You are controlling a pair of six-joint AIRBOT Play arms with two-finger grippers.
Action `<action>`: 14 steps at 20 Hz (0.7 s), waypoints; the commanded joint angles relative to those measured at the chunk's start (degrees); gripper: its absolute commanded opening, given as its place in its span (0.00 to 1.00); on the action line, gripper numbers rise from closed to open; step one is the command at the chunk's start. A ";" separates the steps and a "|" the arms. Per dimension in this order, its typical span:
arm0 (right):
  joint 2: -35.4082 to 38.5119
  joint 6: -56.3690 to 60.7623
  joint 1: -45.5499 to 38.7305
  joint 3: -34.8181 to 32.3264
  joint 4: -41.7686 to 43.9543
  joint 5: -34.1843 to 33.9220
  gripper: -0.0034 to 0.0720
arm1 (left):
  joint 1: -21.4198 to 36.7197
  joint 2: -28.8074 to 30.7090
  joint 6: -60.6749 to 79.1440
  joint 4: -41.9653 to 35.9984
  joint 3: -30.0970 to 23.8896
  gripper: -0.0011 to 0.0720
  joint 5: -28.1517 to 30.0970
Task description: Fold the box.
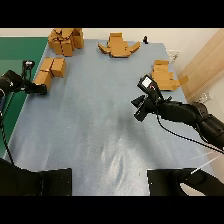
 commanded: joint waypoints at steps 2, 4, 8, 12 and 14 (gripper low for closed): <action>-0.46 0.11 0.02 -0.02 0.07 -0.02 0.05 | -0.33 -0.28 0.28 -0.09 -0.07 0.04 -0.70; -0.46 0.09 0.00 -0.02 0.00 0.00 0.05 | -0.33 -0.28 0.28 -0.09 -0.07 0.04 -0.72; -0.46 0.09 0.00 -0.02 -0.02 -0.02 0.05 | -0.33 -0.22 -0.31 -0.09 -0.07 0.78 -0.52; -0.48 0.11 0.00 -0.02 0.00 -0.02 0.05 | -0.33 -0.04 -0.15 -0.09 0.24 0.96 -0.83; -0.48 0.11 0.00 -0.02 0.00 -0.02 0.05 | -0.33 -0.04 -0.15 -0.15 0.35 0.97 -0.94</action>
